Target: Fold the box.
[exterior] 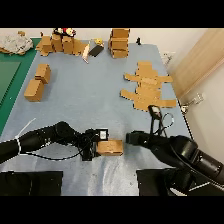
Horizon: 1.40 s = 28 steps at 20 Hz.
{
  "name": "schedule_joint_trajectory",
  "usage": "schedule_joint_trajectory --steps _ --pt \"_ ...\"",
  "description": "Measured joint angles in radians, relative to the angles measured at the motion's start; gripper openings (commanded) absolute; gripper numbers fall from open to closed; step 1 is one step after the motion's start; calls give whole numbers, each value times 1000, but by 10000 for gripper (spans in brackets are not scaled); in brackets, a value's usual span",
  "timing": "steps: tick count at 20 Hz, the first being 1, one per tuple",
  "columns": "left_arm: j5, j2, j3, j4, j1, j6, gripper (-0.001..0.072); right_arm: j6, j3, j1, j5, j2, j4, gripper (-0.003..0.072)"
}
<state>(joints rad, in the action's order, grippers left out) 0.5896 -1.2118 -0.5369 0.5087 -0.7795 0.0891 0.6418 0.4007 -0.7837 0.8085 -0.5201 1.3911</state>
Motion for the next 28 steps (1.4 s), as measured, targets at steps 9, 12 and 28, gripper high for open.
schedule_joint_trajectory --steps 9,12,28 --pt "-5 3 -6 2 2 -9 469 -96 48 87 116 2 -107 5" --pt "-8 27 -23 9 22 -59 469 -111 49 91 128 2 -117 5" --pt "-279 -31 -142 32 747 -430 469 -126 50 92 150 2 -154 5"
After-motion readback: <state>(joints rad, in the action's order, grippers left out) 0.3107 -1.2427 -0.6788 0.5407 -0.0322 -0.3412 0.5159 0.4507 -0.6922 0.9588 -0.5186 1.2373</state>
